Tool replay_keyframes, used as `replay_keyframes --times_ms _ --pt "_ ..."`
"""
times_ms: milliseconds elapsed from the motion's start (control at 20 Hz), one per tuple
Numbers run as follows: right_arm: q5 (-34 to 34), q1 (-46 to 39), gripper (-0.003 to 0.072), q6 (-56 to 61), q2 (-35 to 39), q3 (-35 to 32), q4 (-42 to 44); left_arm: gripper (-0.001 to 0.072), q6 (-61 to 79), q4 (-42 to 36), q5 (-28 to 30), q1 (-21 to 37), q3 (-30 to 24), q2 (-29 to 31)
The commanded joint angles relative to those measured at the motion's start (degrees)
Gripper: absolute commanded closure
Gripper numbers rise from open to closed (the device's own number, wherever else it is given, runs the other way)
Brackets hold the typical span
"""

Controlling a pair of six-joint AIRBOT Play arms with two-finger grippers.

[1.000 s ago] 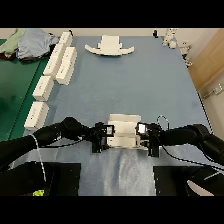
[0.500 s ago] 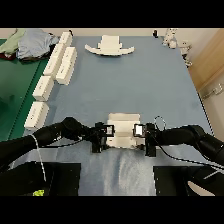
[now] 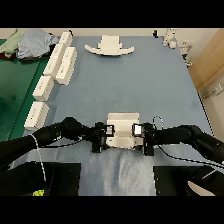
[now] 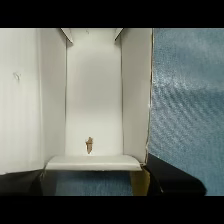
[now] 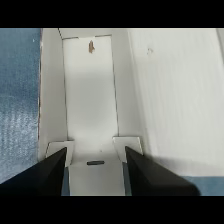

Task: Fold the box.

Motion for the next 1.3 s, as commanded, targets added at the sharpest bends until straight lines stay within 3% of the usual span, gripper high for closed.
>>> replay_keyframes --times_ms 0,50,200,250,300,400,550,700,900,1000,1250 --pt "-1.73 0.00 0.0133 9.66 1.11 0.55 -5.35 0.0113 0.00 0.00 0.00 0.02 0.02 0.00" --pt "-3.48 0.00 0.0193 16.37 1.86 1.29 -9.64 0.0113 0.02 0.00 -0.02 0.02 0.02 0.00" --pt "-9.14 0.00 0.0484 37.97 4.48 4.17 -24.50 0.0113 0.00 0.00 -0.02 0.02 0.02 0.00" --pt "-10.99 0.00 0.0549 44.50 5.42 5.16 -28.65 0.0113 0.02 0.00 -0.02 0.02 0.02 0.00" --pt "-12.85 -0.02 0.0550 50.38 6.23 6.08 -32.15 0.0113 0.02 0.00 0.00 0.02 0.02 0.00" --pt "-17.81 -0.42 0.0684 66.71 7.30 8.11 -42.62 0.0113 0.00 0.00 -0.02 0.02 0.02 0.00" --pt "-29.75 -4.94 0.0685 91.91 7.26 9.46 -59.01 0.0113 0.02 0.00 -0.02 0.02 0.02 0.00" --pt "-35.45 -16.94 0.0686 95.10 5.44 8.96 -49.48 0.0113 0.00 0.00 -0.02 0.02 0.02 0.00" --pt "-30.05 -33.11 0.0687 81.48 1.79 6.16 -21.59 0.0113 0.00 0.00 0.00 0.02 0.02 0.00" --pt "-28.50 -38.45 0.0687 73.96 -0.37 4.57 -12.15 0.0113 0.02 0.00 0.00 0.02 0.02 0.00" --pt "-26.12 -41.11 0.0687 66.95 -2.64 1.27 -3.34 0.0113 0.00 0.00 -0.02 0.02 0.02 0.00"
